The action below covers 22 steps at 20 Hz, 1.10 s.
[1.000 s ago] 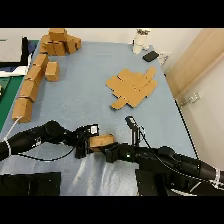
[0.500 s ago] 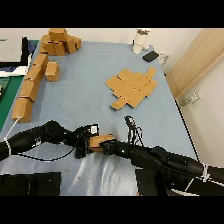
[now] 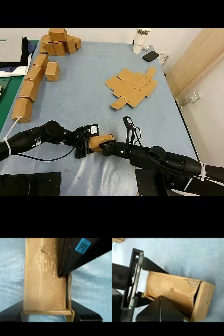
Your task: Fold the box.
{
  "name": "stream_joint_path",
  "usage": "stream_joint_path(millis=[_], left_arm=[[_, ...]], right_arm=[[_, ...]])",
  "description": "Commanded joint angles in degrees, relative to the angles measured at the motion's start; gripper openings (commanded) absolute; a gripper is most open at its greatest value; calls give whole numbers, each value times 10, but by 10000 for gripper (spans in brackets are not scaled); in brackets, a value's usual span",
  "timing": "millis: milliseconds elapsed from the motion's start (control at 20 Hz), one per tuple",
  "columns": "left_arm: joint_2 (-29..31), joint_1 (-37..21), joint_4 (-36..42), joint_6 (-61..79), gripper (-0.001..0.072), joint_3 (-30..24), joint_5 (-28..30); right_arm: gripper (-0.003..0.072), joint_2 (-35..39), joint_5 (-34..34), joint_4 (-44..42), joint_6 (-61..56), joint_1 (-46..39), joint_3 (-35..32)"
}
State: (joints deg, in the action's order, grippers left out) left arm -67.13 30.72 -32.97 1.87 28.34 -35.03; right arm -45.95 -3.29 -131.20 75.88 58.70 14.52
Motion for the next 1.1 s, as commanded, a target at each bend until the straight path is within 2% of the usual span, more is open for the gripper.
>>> stream_joint_path(millis=[0, 100, 200, 350, 450, 550, 1050], left_arm=[[0, 0, 0, 0, 389, 0, 0], [0, 0, 0, 0, 389, 0, 0], [0, 0, 0, 0, 389, 0, 0], [0, 0, 0, 0, 389, 0, 0], [0, 0, 0, 0, 389, 0, 0], [0, 0, 0, 0, 389, 0, 0], [0, 0, 0, 0, 389, 1, 12]], right_arm=[[3, 45, -57, 83, 2, -1, 23], [4, 89, -143, 154, -11, -17, 50], [4, 104, -288, 257, -113, -60, 85], [5, 82, -522, 427, -240, -125, 132], [5, 61, -626, 493, -274, -160, 159], [5, 41, -653, 494, -279, -189, 177], [5, -12, -598, 465, -339, -198, 181]])
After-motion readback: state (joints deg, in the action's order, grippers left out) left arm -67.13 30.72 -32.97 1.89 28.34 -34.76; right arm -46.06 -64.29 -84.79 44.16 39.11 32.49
